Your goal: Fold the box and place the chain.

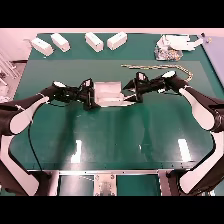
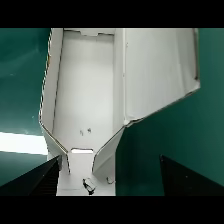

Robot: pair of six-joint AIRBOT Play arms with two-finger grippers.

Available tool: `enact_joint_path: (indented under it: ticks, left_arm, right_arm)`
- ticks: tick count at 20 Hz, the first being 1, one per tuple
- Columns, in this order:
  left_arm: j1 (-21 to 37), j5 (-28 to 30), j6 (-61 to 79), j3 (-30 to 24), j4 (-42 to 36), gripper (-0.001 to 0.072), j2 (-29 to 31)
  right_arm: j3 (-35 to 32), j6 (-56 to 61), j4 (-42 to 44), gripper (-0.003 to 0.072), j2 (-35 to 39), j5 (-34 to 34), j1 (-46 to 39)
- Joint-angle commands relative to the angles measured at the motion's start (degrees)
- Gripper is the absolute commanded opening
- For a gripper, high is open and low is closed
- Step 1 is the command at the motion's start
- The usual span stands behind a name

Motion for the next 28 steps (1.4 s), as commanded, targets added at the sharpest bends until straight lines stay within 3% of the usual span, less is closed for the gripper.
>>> enact_joint_path:
  ticks: [1, 3, 4, 6, 7, 12, 20, 28]
  left_arm:
    - [-0.04, 0.04, 0.04, 0.04, 0.0, 0.0629, 0.0]
    - [-0.04, 0.04, 0.04, 0.04, 0.0, 0.0629, 0.0]
    - [-0.04, 0.04, 0.04, 0.04, 0.0, 0.0629, 0.0]
    - [-0.04, 0.04, 0.04, 0.04, 0.0, 0.0629, 0.0]
    - [-0.04, 0.04, 0.04, 0.04, 0.0, 0.0629, 0.0]
    - [-0.04, 0.07, 0.04, 0.04, 0.0, 0.0629, 0.0]
    - [-0.04, 0.04, 0.04, 0.04, 0.0, 0.0629, 0.0]
    - [-0.04, 0.07, 0.04, 0.04, 0.0, 0.0629, 0.0]
  right_arm:
    - [0.07, 0.57, -0.09, 0.072, 3.3, 2.36, -2.08]
    - [0.07, 1.57, 0.09, 0.072, 5.14, 4.57, -2.58]
    - [0.07, 1.57, 0.09, 0.0651, 5.68, 5.46, -2.64]
    - [0.07, 1.57, 0.13, 0.0054, 6.08, 8.7, -2.64]
    - [0.04, 1.77, 1.09, 0.001, 6.05, 9.99, -2.32]
    - [0.04, 4.59, 8.98, 0.0008, 6.05, 5.09, 0.85]
    - [0.46, 3.89, 8.48, 0.0005, 4.48, -4.7, 4.15]
    - [8.11, 7.39, 3.87, 0.0005, -3.85, -5.95, 4.17]
